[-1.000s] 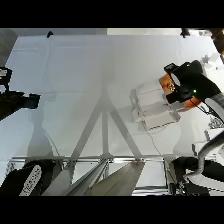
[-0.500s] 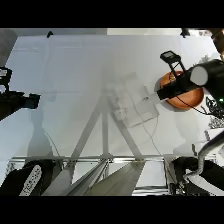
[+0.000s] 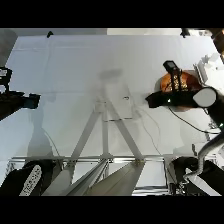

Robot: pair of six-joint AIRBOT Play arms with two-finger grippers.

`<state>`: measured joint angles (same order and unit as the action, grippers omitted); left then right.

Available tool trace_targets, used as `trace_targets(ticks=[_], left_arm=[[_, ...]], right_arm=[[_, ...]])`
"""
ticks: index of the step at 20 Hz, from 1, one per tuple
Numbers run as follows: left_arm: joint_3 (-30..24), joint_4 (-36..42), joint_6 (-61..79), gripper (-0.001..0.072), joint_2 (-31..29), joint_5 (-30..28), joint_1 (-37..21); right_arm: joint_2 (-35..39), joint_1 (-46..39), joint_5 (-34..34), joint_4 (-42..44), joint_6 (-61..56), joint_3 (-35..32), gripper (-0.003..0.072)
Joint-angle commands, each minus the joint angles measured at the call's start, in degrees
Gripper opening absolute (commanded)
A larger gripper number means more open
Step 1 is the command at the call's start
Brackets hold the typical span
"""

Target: Fold the box and place the chain.

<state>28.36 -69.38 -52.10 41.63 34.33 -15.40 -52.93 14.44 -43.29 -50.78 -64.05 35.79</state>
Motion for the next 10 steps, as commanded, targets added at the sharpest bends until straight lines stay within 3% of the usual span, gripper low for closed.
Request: trace_targets(ticks=[1, 4, 10], left_arm=[[0.0, 0.0, 0.0, 0.0696, 0.0, 0.0, 0.0], [0.0, 0.0, 0.0, 0.0696, 0.0, 0.0, 0.0], [0.0, 0.0, 0.0, 0.0696, 0.0, 0.0, 0.0]], right_arm=[[1.6, 6.0, 13.2, 11.0, 6.5, -9.4, 0.0012], [1.6, 13.3, 26.4, 11.0, 3.9, -14.7, 0.0012], [1.6, 14.6, 33.0, 10.7, 3.9, -15.1, 0.0013]])
